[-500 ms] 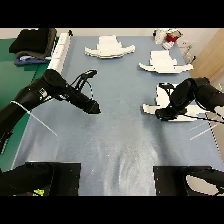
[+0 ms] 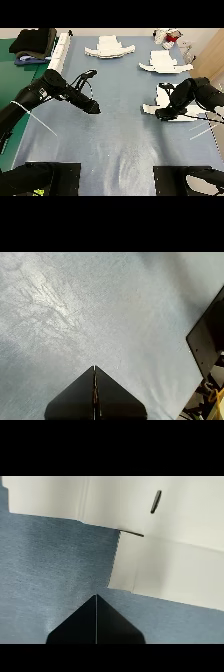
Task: Fold the box.
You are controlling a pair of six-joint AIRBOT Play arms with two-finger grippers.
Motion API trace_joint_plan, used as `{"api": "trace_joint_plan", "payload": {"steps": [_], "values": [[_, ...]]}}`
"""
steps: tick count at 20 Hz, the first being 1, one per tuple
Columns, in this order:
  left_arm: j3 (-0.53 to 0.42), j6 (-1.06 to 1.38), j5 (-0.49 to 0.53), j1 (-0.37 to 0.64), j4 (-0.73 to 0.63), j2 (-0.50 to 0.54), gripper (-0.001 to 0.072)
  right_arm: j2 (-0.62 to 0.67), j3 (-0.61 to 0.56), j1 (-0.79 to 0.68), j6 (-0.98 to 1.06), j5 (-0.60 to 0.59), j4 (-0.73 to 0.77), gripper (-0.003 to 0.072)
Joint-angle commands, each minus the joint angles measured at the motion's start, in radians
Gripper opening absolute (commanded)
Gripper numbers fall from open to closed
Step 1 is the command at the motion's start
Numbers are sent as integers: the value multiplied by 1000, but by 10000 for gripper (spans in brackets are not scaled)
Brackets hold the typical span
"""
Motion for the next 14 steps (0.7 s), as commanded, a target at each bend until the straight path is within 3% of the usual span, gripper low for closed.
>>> {"api": "trace_joint_plan", "payload": {"steps": [1, 6, 7, 9, 10, 14], "values": [[1, 0, 0, 1, 0, 0, 12, -1, 1, 0, 0, 63, 2, 2], [1, 0, 6, 1, -14, 0, 12, -1, 1, 1, 24, 99, 168, 4], [1, 0, 31, 1, -19, 0, 12, -1, 3, 1, 34, 124, 190, 58], [1, 0, 58, 1, -29, 0, 12, -1, 43, -14, 191, 155, 108, 280], [1, 0, 62, 1, -34, 0, 12, -1, 86, -40, 220, 148, 34, 309], [1, 0, 69, 0, -58, 0, 12, -61, 311, -281, 189, 29, -205, 309]]}}
